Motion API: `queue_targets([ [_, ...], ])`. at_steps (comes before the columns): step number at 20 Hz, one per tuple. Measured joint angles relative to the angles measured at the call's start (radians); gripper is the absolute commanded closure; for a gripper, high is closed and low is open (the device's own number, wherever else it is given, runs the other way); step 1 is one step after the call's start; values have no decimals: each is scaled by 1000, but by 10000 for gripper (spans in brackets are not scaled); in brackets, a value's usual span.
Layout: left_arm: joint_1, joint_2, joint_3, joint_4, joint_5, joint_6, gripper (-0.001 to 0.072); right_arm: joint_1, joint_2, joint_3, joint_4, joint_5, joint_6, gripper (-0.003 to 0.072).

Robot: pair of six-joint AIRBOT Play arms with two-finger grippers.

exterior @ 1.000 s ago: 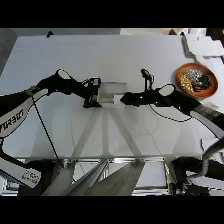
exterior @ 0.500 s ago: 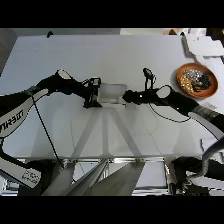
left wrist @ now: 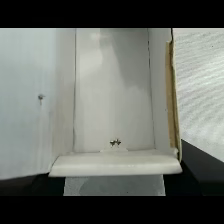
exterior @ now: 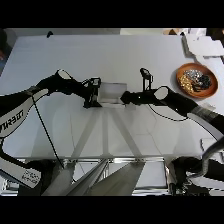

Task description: Fold the box and place the chain.

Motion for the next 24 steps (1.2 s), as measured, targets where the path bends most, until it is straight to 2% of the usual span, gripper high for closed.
queue_targets([
  [2, 0, 0, 0, 0, 0, 0, 434, 23, 0, 19, -116, -5, 98, 210],
  [6, 0, 0, 0, 0, 0, 0, 434, 68, 0, 57, -450, 31, 413, 210],
  [10, 0, 0, 0, 0, 0, 0, 434, 106, 0, 80, -667, 86, 639, 210],
  [15, -1, 0, 0, 0, 0, 0, 434, 147, -3, 140, -766, 137, 738, 205],
  [17, -1, 0, 0, 0, 0, 0, 434, 158, -17, 182, -777, 175, 752, 128],
  [24, -1, 0, 0, 0, 0, 0, 434, 191, -135, 351, -837, 369, 838, 141],
])
